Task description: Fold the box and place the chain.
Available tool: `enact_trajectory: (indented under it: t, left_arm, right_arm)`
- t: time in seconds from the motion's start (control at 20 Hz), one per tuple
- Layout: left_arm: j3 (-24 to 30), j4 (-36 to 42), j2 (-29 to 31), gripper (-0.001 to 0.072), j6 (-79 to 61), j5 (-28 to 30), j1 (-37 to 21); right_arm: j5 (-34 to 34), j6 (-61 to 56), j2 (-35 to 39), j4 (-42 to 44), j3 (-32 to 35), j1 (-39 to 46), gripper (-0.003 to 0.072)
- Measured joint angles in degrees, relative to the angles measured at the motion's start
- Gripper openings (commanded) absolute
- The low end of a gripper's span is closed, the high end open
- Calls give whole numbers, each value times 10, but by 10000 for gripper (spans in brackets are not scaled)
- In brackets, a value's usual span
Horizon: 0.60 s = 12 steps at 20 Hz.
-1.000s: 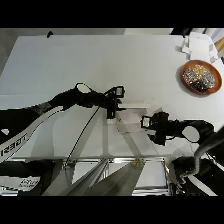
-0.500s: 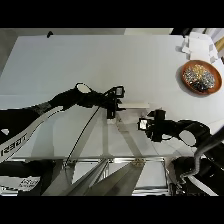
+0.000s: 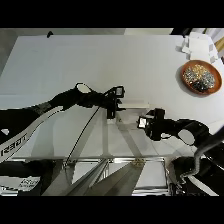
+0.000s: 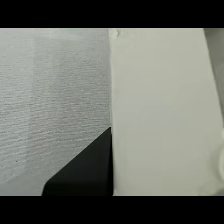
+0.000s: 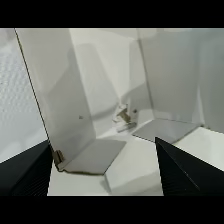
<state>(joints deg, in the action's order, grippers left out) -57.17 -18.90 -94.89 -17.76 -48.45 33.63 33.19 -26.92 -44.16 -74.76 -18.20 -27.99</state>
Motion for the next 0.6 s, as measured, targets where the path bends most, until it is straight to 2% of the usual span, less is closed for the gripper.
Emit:
enact_trajectory:
  t: [0.35,0.6]
  left_arm:
    - [0,0,0,11,0,0,0]
    - [0,0,0,11,0,0,0]
  right_arm:
    - [10,5,-1,28,-23,39,686]
    - [8,59,-5,78,-28,51,687]
